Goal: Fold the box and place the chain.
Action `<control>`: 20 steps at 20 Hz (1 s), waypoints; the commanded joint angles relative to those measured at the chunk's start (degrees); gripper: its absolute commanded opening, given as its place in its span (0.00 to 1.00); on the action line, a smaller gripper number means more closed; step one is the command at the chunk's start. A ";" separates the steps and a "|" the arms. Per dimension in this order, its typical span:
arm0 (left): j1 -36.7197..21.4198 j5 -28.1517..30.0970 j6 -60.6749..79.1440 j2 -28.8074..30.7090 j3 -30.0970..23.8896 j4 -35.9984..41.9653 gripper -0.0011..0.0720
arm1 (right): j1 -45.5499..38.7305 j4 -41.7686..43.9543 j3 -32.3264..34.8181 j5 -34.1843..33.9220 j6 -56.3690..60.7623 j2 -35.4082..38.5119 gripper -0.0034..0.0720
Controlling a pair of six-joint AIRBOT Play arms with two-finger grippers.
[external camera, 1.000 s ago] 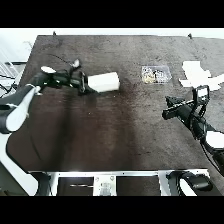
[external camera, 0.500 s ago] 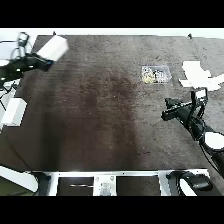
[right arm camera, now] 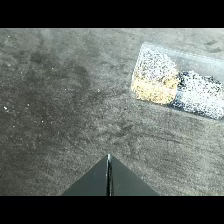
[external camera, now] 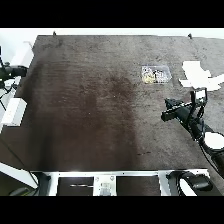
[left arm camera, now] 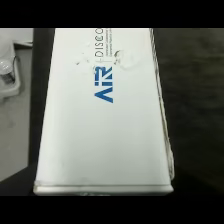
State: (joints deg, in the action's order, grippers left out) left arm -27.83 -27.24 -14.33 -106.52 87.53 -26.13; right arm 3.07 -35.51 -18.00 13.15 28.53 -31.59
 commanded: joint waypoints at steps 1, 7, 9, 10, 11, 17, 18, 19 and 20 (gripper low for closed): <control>-0.61 3.61 -0.26 -4.57 1.22 -0.92 0.04 | -0.04 0.13 0.02 -0.31 0.02 -0.02 0.05; -0.61 3.56 1.25 -7.80 1.22 -0.87 0.04 | -0.04 0.15 0.02 -1.40 0.02 -0.20 0.05; -0.61 3.50 1.22 -8.44 1.22 -0.85 0.04 | -0.04 0.15 0.02 -1.60 0.02 -0.24 0.05; -0.61 2.69 1.31 -8.72 1.22 -0.85 0.04 | -0.04 0.15 0.02 -1.60 0.02 -0.26 0.05; -0.61 2.19 1.29 -9.01 1.22 -0.85 0.04 | -0.04 0.15 0.02 -1.62 0.02 -0.35 0.05; -0.61 3.72 1.29 -9.03 1.22 -0.76 1.00 | -0.04 0.15 0.02 -1.62 0.02 -0.42 0.05; -0.61 3.74 1.29 -9.01 1.22 -0.76 1.00 | -0.04 0.13 0.02 -1.60 0.02 -0.42 0.05; -0.61 3.78 1.31 -8.94 1.22 -0.83 1.00 | -0.04 0.13 0.02 -1.60 0.02 -0.42 0.05; -0.61 4.09 1.31 -8.85 1.22 -0.83 1.00 | -0.04 0.13 0.02 -1.60 0.00 -0.42 0.05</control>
